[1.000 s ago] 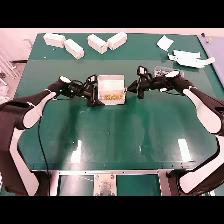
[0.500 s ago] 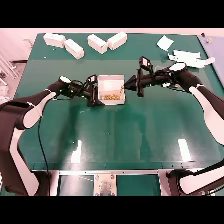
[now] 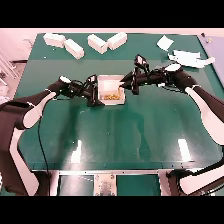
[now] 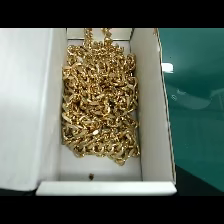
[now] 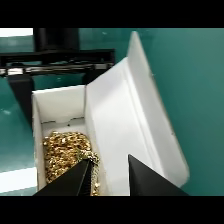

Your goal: Fold the box and place the chain.

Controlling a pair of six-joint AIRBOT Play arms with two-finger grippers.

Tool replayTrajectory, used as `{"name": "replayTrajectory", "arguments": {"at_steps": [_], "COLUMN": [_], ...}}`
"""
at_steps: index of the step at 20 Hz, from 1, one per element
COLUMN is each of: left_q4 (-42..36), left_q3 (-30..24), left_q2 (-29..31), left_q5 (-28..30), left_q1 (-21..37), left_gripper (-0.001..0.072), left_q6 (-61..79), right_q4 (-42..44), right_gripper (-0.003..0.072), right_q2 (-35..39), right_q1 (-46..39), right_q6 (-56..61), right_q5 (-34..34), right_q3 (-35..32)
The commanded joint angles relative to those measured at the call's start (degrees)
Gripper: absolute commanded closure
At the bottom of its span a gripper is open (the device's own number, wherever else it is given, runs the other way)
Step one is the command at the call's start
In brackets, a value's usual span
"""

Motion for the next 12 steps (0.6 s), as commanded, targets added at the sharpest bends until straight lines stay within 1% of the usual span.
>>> {"name": "replayTrajectory", "arguments": {"at_steps": [1, 2, 3, 5, 6, 10, 12], "left_q4": [0.02, 0.02, 0.02, 0.02, 0.00, 0.02, 0.02], "left_q3": [0.00, 0.00, -0.02, 0.00, 0.00, -0.02, -0.02], "left_q2": [0.02, 0.02, 0.02, 0.02, 0.02, 0.02, 0.02], "left_q5": [0.02, 0.00, 0.00, 0.00, 0.00, 0.00, 0.00], "left_q1": [0.02, 0.02, 0.02, 0.02, 0.02, 0.02, 0.02], "left_gripper": [0.0082, 0.0082, 0.0082, 0.0082, 0.0082, 0.0082, 0.0082], "left_q6": [0.00, 0.00, 0.00, 0.00, 0.00, 0.00, 0.00], "right_q4": [1.18, 0.20, -2.78, -12.96, -16.11, -20.09, -23.32], "right_gripper": [0.0414, 0.0404, 0.0380, 0.0347, 0.0347, 0.0337, 0.0226], "right_q2": [-0.15, -0.35, -0.61, -0.81, -0.81, -0.83, -0.83], "right_q1": [1.05, 1.79, 2.93, 5.73, 6.49, 7.15, 7.78], "right_q6": [0.22, -0.96, -2.62, -2.86, -2.99, -7.87, -7.67], "right_q5": [-3.54, -3.80, -4.02, -7.67, -9.14, -9.55, -9.55], "right_q3": [0.04, 0.04, 0.04, 0.07, 0.09, 1.99, 3.96]}}
